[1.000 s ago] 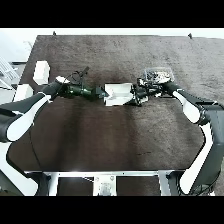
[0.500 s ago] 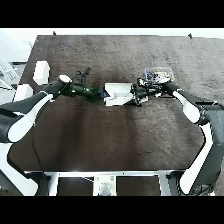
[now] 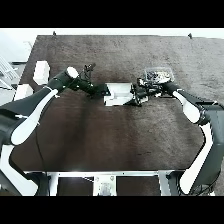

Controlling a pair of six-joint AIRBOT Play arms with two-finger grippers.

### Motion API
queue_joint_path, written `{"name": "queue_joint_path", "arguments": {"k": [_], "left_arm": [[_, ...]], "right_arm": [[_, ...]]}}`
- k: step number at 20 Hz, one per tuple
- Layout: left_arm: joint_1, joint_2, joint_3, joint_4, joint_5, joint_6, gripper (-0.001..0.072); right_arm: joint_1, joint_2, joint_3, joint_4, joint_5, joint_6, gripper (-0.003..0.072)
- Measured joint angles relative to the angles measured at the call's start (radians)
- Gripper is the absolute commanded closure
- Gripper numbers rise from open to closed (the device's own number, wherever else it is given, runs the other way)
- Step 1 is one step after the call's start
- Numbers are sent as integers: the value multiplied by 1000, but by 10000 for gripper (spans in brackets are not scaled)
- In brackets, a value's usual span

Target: Fold the box and place the chain.

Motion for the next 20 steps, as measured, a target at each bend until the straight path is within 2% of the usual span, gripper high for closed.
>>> {"name": "queue_joint_path", "arguments": {"k": [8,13,14,15,16,20], "left_arm": [[-44,0,25,125,1,-153,159],[-56,0,39,155,0,-200,160],[-57,0,42,156,-2,-204,187],[-58,0,47,156,-6,-206,301],[-58,0,53,157,-11,-208,376],[-58,0,68,160,-25,-217,374]], "right_arm": [[0,0,0,0,0,0,208],[0,0,0,0,0,0,208],[0,0,0,0,0,0,208],[0,0,0,0,0,0,208],[0,0,0,0,0,0,208],[0,0,0,0,0,0,208]]}}
